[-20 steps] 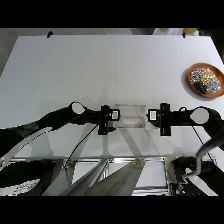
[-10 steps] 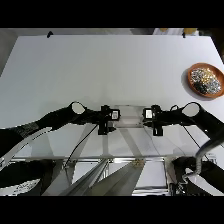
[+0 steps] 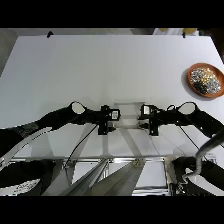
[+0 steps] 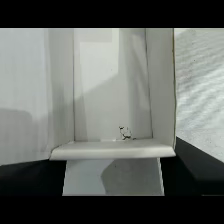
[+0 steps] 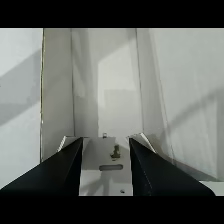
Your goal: Fold the box and place the chain.
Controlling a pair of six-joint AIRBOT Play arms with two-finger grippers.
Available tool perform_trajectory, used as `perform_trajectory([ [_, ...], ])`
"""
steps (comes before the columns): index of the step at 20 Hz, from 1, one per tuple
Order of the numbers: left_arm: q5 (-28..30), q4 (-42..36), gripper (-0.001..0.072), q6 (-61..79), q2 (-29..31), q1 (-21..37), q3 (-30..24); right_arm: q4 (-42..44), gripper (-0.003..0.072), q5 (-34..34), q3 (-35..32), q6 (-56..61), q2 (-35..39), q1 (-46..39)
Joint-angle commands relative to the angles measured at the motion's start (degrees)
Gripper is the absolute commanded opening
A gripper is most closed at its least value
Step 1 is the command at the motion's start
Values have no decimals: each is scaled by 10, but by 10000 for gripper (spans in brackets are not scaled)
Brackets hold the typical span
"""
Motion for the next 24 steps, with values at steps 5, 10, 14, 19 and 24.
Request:
perform_trajectory([
  [5, 0, 0, 206, 0, 0, 0, 0, -95, 321, -35, 0, 290, 147, -7],
  [10, 0, 0, 206, 0, 0, 0, 0, -108, 17, -17, 52, 494, 223, -100],
  [14, 0, 0, 206, 0, 0, 0, 0, -223, 17, 8, 59, 687, 195, -197],
  [19, 1, 0, 206, 0, 0, 0, 0, -283, 17, 38, 57, 793, 99, -215],
  [24, 0, 0, 206, 0, 0, 0, 0, -241, 17, 57, 46, 795, 19, -165],
])
